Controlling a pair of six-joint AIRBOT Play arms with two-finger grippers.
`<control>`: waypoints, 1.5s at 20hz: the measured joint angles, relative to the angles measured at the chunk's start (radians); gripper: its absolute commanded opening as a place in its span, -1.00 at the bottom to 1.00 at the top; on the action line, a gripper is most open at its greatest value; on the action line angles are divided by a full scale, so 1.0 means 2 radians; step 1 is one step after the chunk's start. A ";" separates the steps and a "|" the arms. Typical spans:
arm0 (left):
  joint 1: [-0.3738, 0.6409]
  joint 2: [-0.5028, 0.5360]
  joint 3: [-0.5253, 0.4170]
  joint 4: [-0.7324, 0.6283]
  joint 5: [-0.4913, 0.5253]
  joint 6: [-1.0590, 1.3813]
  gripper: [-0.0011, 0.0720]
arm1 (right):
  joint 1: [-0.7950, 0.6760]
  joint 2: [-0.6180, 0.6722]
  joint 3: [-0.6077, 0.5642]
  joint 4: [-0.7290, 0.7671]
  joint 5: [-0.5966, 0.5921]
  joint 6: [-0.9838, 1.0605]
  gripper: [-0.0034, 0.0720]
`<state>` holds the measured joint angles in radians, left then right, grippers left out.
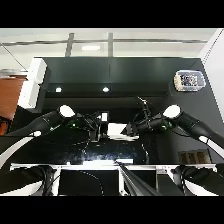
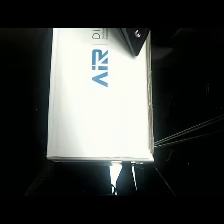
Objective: Fold the box and place the chain.
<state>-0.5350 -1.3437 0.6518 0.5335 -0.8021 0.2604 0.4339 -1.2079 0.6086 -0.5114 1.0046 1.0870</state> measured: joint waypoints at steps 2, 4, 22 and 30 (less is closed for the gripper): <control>0.000 0.000 0.000 0.000 0.000 0.000 -0.04 | 0.000 -0.003 0.000 -0.003 -0.002 0.001 -0.80; 0.000 0.000 0.000 0.000 0.000 0.000 0.14 | -0.001 -0.005 0.001 -0.005 -0.002 0.000 -0.80; -0.014 0.089 0.033 0.051 -0.014 -0.157 1.00 | -0.277 0.146 0.082 -0.074 0.114 -0.029 -0.80; -0.096 0.002 0.115 0.056 0.000 -0.206 1.00 | -0.296 0.150 0.083 -0.099 0.102 -0.035 -0.80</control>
